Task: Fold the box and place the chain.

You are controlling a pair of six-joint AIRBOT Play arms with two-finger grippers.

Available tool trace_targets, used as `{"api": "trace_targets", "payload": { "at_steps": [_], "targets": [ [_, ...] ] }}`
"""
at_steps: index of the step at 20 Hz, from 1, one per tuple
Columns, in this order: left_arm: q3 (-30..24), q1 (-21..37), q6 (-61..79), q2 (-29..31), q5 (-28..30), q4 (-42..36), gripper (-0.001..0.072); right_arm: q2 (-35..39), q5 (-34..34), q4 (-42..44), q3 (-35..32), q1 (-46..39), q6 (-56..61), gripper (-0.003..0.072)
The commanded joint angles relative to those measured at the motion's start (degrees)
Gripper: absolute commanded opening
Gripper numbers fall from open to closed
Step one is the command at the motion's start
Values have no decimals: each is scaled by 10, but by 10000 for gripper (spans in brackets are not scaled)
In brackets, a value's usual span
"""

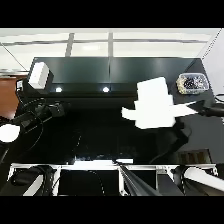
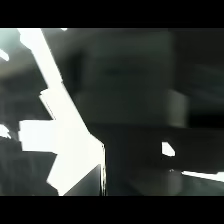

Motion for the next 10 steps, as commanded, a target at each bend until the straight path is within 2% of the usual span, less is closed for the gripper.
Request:
{"api": "trace_targets", "payload": {
  "at_steps": [1, 4, 5, 7, 10],
  "targets": [
    [0, 0, 0, -7, 12, -26, 687, 145, -112, 141, -176, 86, -48, 16],
    [7, 0, 27, -45, 19, -78, 687, 229, -214, 154, -278, 203, -49, 16],
    [22, 0, 27, -70, -5, -79, 687, 240, -234, 164, -297, 244, -49, 16],
    [69, 0, 45, -144, -91, -93, 687, 243, -254, 174, -306, 319, -48, 16],
    [125, 0, 229, -264, -171, -275, 688, 243, -312, 184, -306, 408, -47, 16]
  ]
}}
